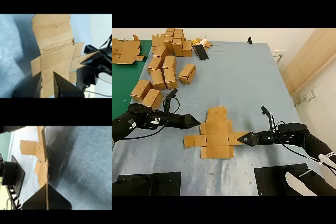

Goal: Fold the box.

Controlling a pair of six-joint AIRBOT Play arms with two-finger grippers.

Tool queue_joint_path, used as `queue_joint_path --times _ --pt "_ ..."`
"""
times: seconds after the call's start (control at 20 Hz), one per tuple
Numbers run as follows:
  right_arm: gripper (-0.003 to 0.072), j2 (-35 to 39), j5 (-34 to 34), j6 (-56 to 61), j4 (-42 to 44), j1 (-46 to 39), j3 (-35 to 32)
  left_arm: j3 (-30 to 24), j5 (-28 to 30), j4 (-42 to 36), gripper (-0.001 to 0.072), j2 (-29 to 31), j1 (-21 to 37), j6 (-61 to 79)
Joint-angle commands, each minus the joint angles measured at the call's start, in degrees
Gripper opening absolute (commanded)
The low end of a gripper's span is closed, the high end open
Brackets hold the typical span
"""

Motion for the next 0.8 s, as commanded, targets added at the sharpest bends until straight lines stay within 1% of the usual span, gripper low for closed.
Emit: queue_joint_path --times 0.0,0.1,0.15,0.25,0.35,0.5,0.65,0.75 --pt "0.0 0.3 0.7 -1.1 -0.1 0.1 -0.7 0.3 -3.8 -2.6 0.0253 -6.8 1.2 7.5" --pt "0.0 0.3 0.3 -0.9 -0.6 0.1 -0.6 2.0 -5.2 -6.2 0.0253 -10.5 1.2 11.8" --pt "0.0001 0.3 0.3 -0.2 -0.7 0.1 -0.6 3.6 -5.8 -6.6 0.0253 -12.6 1.2 12.7" --pt "0.0 0.3 0.1 0.0 -0.8 0.1 -0.6 8.2 -7.7 -6.7 0.0546 -17.6 1.2 12.9" --pt "0.0 0.3 -0.4 0.5 -0.9 0.1 -0.6 12.5 -9.0 -6.7 0.0525 -21.6 1.2 12.8" --pt "0.0001 0.3 -0.6 1.9 -1.2 0.1 -0.6 18.1 -10.7 -6.6 0.0526 -26.0 1.2 13.0" --pt "0.0001 0.3 -0.6 1.9 -1.2 0.1 -0.6 22.4 -16.8 -6.6 0.0526 -29.6 1.1 14.0" --pt "0.0001 0.3 -0.6 1.9 -1.2 0.1 -0.6 24.3 -21.5 -6.5 0.0526 -32.5 1.1 13.9"
